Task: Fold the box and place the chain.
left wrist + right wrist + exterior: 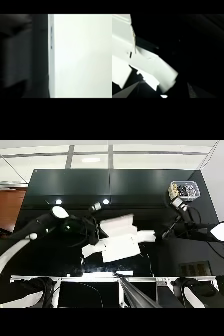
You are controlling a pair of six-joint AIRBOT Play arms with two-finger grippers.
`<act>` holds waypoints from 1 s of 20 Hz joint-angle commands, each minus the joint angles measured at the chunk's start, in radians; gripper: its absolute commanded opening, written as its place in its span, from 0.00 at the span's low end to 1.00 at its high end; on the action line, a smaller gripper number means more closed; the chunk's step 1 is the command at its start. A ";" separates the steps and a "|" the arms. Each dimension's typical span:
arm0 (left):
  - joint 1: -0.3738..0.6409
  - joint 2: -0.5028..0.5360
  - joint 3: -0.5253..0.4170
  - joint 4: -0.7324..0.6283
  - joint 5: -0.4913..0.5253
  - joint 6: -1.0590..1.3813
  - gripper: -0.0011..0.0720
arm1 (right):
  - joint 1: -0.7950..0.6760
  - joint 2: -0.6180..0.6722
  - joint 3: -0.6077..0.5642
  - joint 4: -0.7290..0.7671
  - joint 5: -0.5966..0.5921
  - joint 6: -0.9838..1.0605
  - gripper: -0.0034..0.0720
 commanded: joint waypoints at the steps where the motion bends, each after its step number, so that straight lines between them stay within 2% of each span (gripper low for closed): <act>1: -0.108 0.059 -0.094 0.011 0.177 0.243 0.05 | 0.063 -0.020 -0.030 -0.064 0.009 -0.167 0.98; 3: -0.114 0.035 -0.104 0.011 0.175 0.243 0.05 | 0.121 -0.031 -0.056 -0.064 -0.041 -0.211 0.98; 5: -0.113 0.024 -0.103 0.013 0.214 0.265 0.05 | 0.173 -0.039 -0.082 -0.064 -0.092 -0.242 0.98; 7: -0.113 0.024 -0.103 0.044 0.233 0.358 0.05 | 0.210 -0.053 -0.105 -0.066 -0.090 -0.275 0.98; 9: -0.114 0.020 -0.104 0.139 0.232 0.390 0.05 | 0.249 -0.063 -0.131 -0.086 -0.087 -0.318 0.98; 13: -0.114 0.014 -0.108 0.153 0.229 0.364 0.05 | 0.318 -0.065 -0.171 -0.082 -0.094 -0.333 0.98; 20: -0.114 0.014 -0.108 0.153 0.229 0.364 0.05 | 0.439 -0.073 -0.235 0.095 -0.160 -0.393 0.98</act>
